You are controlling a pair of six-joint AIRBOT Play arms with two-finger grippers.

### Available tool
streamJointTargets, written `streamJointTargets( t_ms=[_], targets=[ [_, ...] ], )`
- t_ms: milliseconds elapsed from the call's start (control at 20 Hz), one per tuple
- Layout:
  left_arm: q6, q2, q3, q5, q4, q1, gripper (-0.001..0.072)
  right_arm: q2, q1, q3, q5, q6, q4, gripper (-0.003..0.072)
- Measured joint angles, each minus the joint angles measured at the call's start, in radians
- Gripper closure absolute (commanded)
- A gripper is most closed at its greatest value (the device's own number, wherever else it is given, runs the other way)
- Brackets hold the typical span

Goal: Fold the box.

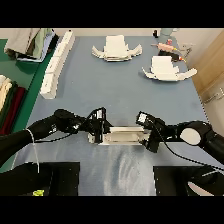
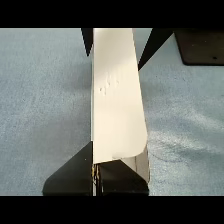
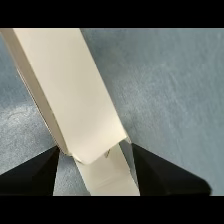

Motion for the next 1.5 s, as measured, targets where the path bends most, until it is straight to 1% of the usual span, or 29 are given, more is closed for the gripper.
streamJointTargets(
  t_ms=[50, 150, 300, 700, 1000, 1300, 1500],
  targets=[
    [0.0, 0.0, 0.0, 0.0, 0.0, 0.0, 0.0694, -0.021, -0.042, 0.0, 0.002, -0.105, 0.077, -0.0032],
    [0.0, 0.0, 0.0, 0.0, 0.0, 0.0, 0.0694, -0.062, -0.093, 0.0, 0.007, -0.252, 0.18, -0.0032],
    [0.0, 0.0, 0.0, 0.0, 0.0, 0.0, 0.0694, -0.114, -0.128, 0.0, 0.008, -0.367, 0.255, -0.003],
    [0.0, 0.0, 0.0, 0.0, 0.0, 0.0, 0.0694, -0.14, -0.147, 0.0, 0.016, -0.415, 0.273, -0.0026],
    [0.0, 0.0, 0.0, 0.0, 0.0, 0.0, 0.0694, -0.182, -0.151, 0.0, 0.026, -0.533, 0.319, -0.0026],
    [0.0, 0.0, 0.0, 0.0, 0.0, 0.0, 0.0694, -0.258, -0.249, -0.002, 0.074, -0.71, 0.462, -0.0026],
    [0.0, 0.0, 0.0, 0.0, 0.0, 0.0, 0.0694, -0.275, -0.277, -0.011, 0.095, -0.761, 0.509, -0.0025]
  ],
)
